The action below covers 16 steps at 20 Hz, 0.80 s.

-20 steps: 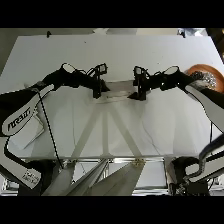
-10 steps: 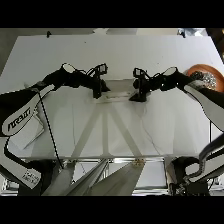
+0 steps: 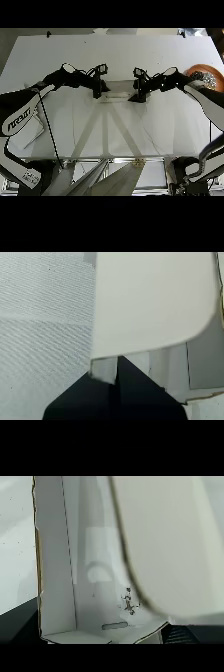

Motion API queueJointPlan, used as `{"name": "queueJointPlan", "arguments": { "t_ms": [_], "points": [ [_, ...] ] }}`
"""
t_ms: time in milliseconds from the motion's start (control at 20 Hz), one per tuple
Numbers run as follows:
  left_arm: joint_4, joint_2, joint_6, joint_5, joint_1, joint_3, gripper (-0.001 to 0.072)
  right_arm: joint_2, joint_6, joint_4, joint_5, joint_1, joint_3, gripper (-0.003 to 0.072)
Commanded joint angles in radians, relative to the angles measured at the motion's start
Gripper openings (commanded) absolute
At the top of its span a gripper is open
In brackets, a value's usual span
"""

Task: Fold the box and place the chain.

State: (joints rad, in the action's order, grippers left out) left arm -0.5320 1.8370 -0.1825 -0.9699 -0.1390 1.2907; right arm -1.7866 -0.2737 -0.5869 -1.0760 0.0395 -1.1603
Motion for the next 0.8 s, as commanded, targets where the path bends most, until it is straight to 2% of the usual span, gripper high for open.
{"name": "queueJointPlan", "arguments": {
  "t_ms": [0, 750],
  "points": [
    [0.000, 0.000, 0.000, 0.001, 0.000, 0.001, 0.0014, -0.016, 0.000, -0.015, -0.006, 0.000, 0.000, 0.0690],
    [0.000, 0.000, 0.000, 0.001, 0.000, 0.001, 0.0014, -0.035, -0.023, -0.003, -0.006, 0.000, 0.000, 0.0690]
  ]
}}
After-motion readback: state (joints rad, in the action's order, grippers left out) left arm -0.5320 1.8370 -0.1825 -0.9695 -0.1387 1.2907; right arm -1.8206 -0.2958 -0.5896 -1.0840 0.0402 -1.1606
